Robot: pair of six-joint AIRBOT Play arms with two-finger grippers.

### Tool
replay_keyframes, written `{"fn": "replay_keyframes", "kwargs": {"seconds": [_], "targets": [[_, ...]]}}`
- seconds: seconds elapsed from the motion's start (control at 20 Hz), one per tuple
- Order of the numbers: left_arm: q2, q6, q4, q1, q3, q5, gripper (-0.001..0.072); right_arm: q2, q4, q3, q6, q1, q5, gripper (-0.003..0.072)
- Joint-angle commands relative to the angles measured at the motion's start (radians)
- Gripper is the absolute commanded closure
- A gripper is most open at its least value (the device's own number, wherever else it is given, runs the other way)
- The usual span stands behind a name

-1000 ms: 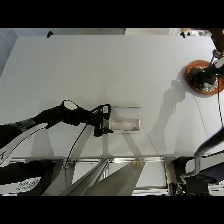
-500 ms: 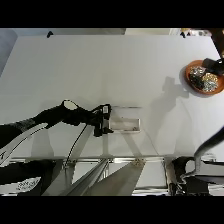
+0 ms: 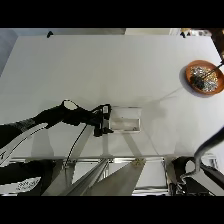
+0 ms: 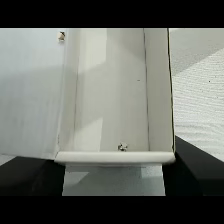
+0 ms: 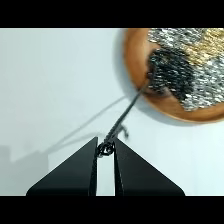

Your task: Fold the box and place the chain.

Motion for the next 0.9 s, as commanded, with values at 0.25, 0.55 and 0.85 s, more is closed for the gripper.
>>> {"fn": "replay_keyframes", "kwargs": {"seconds": [0.25, 0.55, 0.85], "targets": [[0.000, 0.000, 0.000, 0.000, 0.000, 0.000, 0.0640, 0.260, 0.249, 0.000, -0.052, 0.000, 0.172, 0.0670], [0.000, 0.000, 0.000, 0.000, 0.000, 0.000, 0.0640, 0.332, 0.351, -0.023, -0.019, 0.134, 0.194, 0.0670], [0.000, 0.000, 0.000, 0.000, 0.000, 0.000, 0.0640, 0.333, 0.345, -0.070, 0.029, 0.427, 0.196, 0.0670]]}}
